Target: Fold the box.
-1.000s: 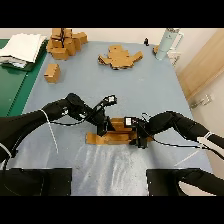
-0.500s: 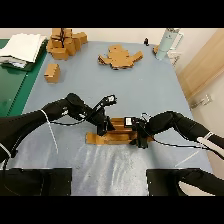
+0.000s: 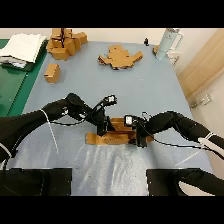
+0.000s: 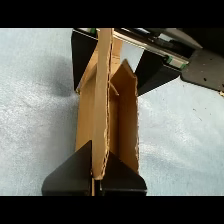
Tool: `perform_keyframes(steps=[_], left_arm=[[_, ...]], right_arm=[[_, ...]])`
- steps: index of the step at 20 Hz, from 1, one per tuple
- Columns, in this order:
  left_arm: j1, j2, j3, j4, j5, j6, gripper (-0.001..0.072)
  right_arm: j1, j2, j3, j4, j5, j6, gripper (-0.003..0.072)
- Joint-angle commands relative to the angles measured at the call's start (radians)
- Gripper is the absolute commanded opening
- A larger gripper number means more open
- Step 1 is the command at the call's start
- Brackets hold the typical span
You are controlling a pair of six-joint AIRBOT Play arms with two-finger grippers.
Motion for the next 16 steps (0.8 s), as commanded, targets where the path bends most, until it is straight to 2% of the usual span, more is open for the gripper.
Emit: perform_keyframes(steps=[1,2,11,12,13,16], left_arm=[[0.000,0.000,0.000,0.000,0.000,0.000,0.0016],[0.000,0.000,0.000,0.000,0.000,0.000,0.0016],[0.000,0.000,0.000,0.000,0.000,0.000,0.0016],[0.000,0.000,0.000,0.000,0.000,0.000,0.0016],[0.000,0.000,0.000,0.000,0.000,0.000,0.0016],[0.000,0.000,0.000,0.000,0.000,0.000,0.0016]], right_arm=[[0.001,-0.007,-0.004,0.009,0.012,0.000,0.0661],[0.001,-0.007,-0.005,0.010,0.000,0.000,0.0644],[0.001,-0.005,-0.035,0.010,0.014,0.000,0.0642],[0.002,-0.005,-0.035,0.010,0.017,0.000,0.0608],[0.003,-0.005,-0.035,0.010,0.016,0.000,0.0519],[0.003,-0.005,-0.035,0.020,0.017,0.000,0.0515]])
